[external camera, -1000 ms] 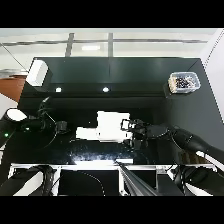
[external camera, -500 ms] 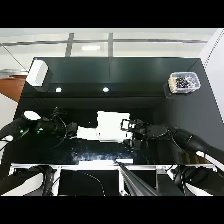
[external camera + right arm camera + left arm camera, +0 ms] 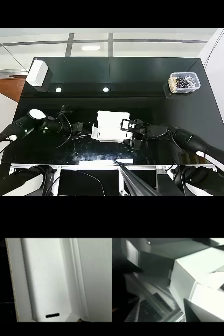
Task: Fold the box and place the chain.
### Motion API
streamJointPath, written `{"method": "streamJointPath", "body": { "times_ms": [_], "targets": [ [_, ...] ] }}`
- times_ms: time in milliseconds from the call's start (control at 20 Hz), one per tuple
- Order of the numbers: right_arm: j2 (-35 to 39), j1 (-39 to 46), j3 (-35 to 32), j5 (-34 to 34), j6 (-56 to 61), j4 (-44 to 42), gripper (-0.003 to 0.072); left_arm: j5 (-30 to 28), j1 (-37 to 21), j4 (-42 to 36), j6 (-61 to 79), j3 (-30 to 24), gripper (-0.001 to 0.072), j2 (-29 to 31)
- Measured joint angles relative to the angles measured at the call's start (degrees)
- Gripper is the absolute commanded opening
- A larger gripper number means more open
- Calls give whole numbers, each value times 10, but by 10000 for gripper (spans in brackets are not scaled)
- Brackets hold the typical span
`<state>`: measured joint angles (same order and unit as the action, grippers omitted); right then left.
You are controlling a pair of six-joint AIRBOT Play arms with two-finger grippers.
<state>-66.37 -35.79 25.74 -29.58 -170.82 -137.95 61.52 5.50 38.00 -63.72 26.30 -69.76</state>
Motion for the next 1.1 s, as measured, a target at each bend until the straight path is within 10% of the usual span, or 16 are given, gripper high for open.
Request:
{"method": "streamJointPath", "body": {
  "times_ms": [1100],
  "targets": [
    [0,0,0,0,0,0,355,-23,114,-33,-47,59,699,10]
  ]
}}
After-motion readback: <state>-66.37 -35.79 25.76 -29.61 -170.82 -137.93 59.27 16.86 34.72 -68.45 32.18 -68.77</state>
